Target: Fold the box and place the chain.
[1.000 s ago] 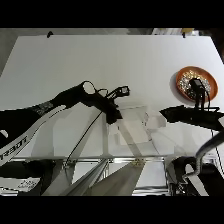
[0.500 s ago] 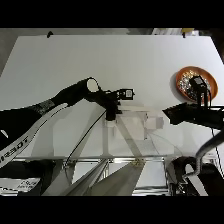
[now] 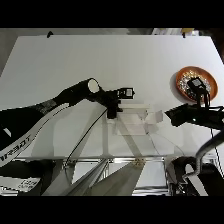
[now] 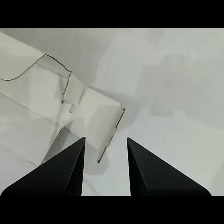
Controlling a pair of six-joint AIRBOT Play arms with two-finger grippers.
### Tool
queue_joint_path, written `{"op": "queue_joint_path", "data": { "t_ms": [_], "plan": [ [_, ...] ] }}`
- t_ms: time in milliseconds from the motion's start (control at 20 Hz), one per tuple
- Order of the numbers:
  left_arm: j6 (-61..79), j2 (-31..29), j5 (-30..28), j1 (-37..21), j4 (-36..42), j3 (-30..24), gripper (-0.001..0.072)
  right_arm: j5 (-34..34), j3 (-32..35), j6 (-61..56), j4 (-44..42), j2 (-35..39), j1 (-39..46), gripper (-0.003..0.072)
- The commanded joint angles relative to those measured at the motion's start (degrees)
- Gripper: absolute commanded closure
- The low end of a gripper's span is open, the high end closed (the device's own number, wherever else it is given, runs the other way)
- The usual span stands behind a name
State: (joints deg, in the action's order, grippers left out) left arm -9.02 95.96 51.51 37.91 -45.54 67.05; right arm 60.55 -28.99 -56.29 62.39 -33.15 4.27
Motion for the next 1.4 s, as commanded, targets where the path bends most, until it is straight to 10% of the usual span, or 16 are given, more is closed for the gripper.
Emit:
{"op": "queue_joint_path", "data": {
  "t_ms": [0,1350],
  "plan": [
    [0.0,0.8,-0.3,0.0,-0.2,0.0,0.0705,0.0,-0.1,0.0,0.3,0.0,0.0,0.0388],
    [-18.1,-0.9,4.4,0.2,1.6,0.0,0.0713,8.9,0.0,7.4,-2.1,0.0,0.0,0.0526]
  ]
}}
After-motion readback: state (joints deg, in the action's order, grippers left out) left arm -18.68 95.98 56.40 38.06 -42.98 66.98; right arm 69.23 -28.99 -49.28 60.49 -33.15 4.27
